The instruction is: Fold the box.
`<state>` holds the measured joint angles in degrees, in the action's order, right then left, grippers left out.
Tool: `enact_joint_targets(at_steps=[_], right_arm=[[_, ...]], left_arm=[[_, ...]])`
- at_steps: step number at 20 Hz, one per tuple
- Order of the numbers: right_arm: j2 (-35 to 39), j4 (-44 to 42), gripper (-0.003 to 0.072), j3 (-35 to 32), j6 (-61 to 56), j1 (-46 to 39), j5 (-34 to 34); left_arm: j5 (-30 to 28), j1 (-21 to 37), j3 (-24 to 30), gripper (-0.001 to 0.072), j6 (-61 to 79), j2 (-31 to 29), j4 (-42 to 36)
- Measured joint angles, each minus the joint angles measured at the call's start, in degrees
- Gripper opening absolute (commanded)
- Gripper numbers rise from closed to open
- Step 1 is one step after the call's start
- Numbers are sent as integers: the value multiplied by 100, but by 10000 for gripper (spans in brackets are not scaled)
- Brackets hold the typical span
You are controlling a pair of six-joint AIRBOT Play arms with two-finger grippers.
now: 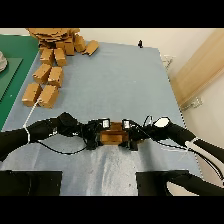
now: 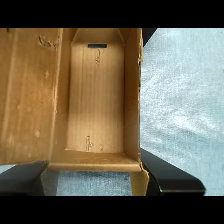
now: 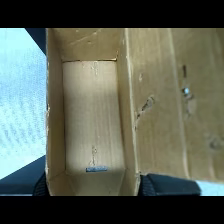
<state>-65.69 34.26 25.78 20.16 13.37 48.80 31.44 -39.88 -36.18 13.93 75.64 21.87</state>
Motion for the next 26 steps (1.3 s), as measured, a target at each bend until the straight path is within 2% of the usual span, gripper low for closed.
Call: enact_joint_targets(at_steps=[12, 13, 14, 17, 22, 26], right_arm=[[0, -2, 543, 0, -2, -13, -39], [2, 2, 556, 0, -2, -13, -37], [0, 7, 720, 0, -4, -13, -28], [61, 39, 720, 17, -114, -20, 210], [610, 289, 720, 175, -573, -203, 507], [1399, 946, 718, 271, -1534, -608, 1296]], left_arm=[[-2, 0, 0, 245, 2, 0, 0], [-2, 0, 0, 246, 2, 0, 0], [-2, 0, 0, 245, 4, 0, 0], [4, 0, 0, 246, 7, 0, 2], [0, 0, 0, 246, -2, 0, -2], [0, 0, 0, 246, 2, 0, 0]])
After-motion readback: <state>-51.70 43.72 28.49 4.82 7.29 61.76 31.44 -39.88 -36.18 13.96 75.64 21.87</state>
